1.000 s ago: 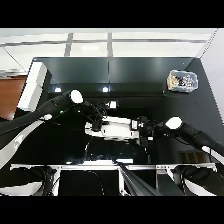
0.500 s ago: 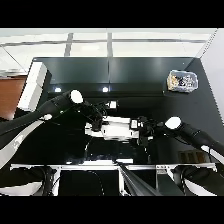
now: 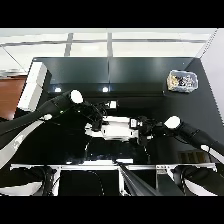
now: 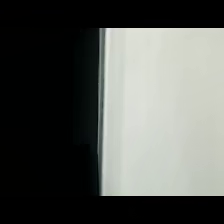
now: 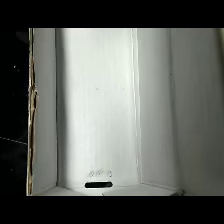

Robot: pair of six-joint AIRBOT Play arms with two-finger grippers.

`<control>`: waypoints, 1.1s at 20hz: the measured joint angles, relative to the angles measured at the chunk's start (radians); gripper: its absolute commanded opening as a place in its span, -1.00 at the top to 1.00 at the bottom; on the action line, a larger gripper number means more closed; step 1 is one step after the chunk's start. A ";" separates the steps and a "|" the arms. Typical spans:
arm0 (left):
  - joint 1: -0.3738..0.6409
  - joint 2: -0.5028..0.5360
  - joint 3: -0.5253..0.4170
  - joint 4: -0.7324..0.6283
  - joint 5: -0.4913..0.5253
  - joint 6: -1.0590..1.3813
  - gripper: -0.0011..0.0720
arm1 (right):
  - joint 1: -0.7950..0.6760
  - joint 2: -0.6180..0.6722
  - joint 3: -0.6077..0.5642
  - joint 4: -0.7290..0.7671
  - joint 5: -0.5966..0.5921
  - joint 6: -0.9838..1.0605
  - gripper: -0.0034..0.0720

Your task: Fold the box and place the chain.

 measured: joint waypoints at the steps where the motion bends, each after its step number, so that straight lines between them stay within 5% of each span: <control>1: 0.000 0.000 0.000 0.000 0.000 0.000 0.91 | 0.000 0.000 0.000 -0.001 0.000 0.000 -0.96; 6: 0.000 0.000 0.000 0.000 0.002 0.000 0.91 | 0.000 0.000 0.000 -0.004 0.000 0.003 -0.95; 9: 0.000 0.000 0.000 0.000 0.000 0.001 0.91 | 0.000 0.000 0.000 -0.006 0.003 0.004 -0.34; 11: 0.000 0.000 0.000 0.000 0.000 0.002 0.90 | 0.000 0.000 0.000 -0.006 0.003 0.005 -0.34; 12: 0.000 0.001 0.000 0.000 0.000 0.002 0.68 | 0.000 0.000 0.000 -0.006 0.002 0.005 -0.34; 15: 0.002 0.015 -0.001 0.010 0.013 -0.010 -0.44 | 0.000 -0.001 0.000 -0.003 -0.002 0.004 -0.34; 16: 0.005 0.025 0.000 0.010 0.012 -0.028 -0.54 | 0.000 -0.001 0.000 -0.003 -0.002 0.003 -0.34; 19: 0.028 0.089 -0.001 0.078 -0.006 -0.150 -0.55 | 0.000 -0.001 0.000 -0.004 -0.002 0.003 -0.33; 21: 0.059 0.149 -0.001 0.159 -0.036 -0.269 -0.50 | 0.000 -0.001 0.000 -0.004 0.000 0.003 0.56; 22: 0.079 0.177 -0.001 0.196 -0.072 -0.328 -0.14 | 0.000 -0.001 0.000 -0.005 0.001 0.003 0.58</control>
